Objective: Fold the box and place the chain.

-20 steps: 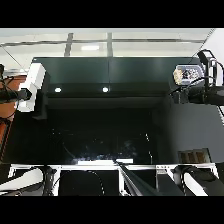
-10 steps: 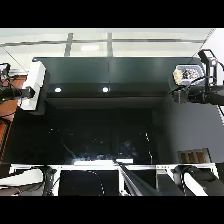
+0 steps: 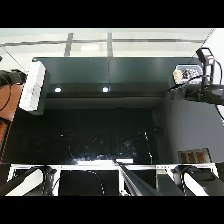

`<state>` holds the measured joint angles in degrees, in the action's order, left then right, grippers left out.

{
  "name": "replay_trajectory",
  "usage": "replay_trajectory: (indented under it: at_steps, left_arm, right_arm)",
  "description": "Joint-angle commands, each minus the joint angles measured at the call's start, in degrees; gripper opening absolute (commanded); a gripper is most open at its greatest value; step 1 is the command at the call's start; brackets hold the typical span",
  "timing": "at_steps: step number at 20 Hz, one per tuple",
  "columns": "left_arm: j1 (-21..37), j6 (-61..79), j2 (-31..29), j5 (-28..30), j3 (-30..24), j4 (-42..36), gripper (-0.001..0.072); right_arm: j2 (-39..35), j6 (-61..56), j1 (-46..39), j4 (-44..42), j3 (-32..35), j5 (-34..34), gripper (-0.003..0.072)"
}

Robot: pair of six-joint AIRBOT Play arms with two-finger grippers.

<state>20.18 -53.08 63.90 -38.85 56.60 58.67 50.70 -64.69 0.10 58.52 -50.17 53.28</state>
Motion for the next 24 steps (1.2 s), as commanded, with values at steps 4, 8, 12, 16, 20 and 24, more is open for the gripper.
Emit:
replay_trajectory:
  at_steps: [4,8,12,16,20,24]
  left_arm:
    - [-17.46,-2.21,-4.33,-11.30,-6.99,-1.90,0.0026]
    - [-27.12,-4.48,-5.53,-0.96,-12.57,0.87,0.0026]
    - [-27.41,-8.87,-14.36,3.69,-20.00,1.40,0.0026]
    - [-27.45,-8.85,-20.24,3.65,-24.76,5.03,0.0029]
    - [-27.47,-8.87,-19.93,3.56,-24.76,5.09,0.0029]
    - [-27.47,-8.85,-19.85,3.74,-24.76,5.09,0.0029]
  right_arm:
    - [5.29,0.02,3.34,0.55,7.96,-16.35,0.0016]
    - [6.05,0.02,3.37,1.53,9.73,-20.22,0.0017]
    - [6.05,0.02,3.34,1.55,9.73,-20.09,0.0017]
    - [6.05,0.02,3.34,1.55,9.73,-20.06,0.0017]
    - [6.05,0.02,3.34,1.55,9.73,-20.06,0.0017]
    - [6.05,0.02,3.34,1.55,9.73,-20.06,0.0017]
